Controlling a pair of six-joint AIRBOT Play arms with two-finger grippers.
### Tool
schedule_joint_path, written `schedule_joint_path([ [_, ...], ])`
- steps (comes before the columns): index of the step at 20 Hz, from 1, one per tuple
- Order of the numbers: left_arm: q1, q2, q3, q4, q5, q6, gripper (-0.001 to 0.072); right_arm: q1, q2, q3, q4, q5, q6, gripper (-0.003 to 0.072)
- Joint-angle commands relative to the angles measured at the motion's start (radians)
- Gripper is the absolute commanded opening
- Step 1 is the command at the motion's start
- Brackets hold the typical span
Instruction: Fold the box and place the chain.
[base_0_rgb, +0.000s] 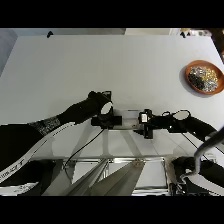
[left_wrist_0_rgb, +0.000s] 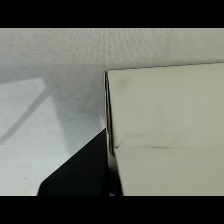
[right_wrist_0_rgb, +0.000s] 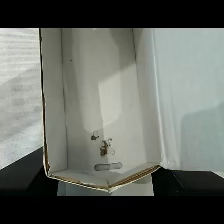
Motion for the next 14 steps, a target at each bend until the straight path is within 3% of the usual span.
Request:
schedule_joint_path([
  [1, -0.010, -0.004, 0.000, 0.006, -0.012, 0.000, 0.0004, 0.000, 0.001, 0.000, -0.001, 0.000, 0.000, 0.0340],
  [3, -0.014, -0.003, 0.002, 0.003, -0.011, 0.002, 0.0039, 0.000, 0.001, 0.000, -0.001, 0.000, 0.000, 0.0340],
  [5, -0.012, -0.003, 0.016, 0.000, -0.018, 0.033, 0.0186, 0.000, 0.001, 0.000, 0.000, 0.000, 0.000, 0.0340],
  [6, -0.010, -0.003, 0.031, 0.006, -0.027, 0.060, 0.0210, 0.000, 0.001, 0.000, 0.000, 0.000, 0.000, 0.0340],
  [14, -0.008, -0.036, 0.065, 0.022, -0.033, 0.070, 0.0205, 0.000, 0.001, 0.000, 0.000, 0.000, 0.000, 0.0340],
])
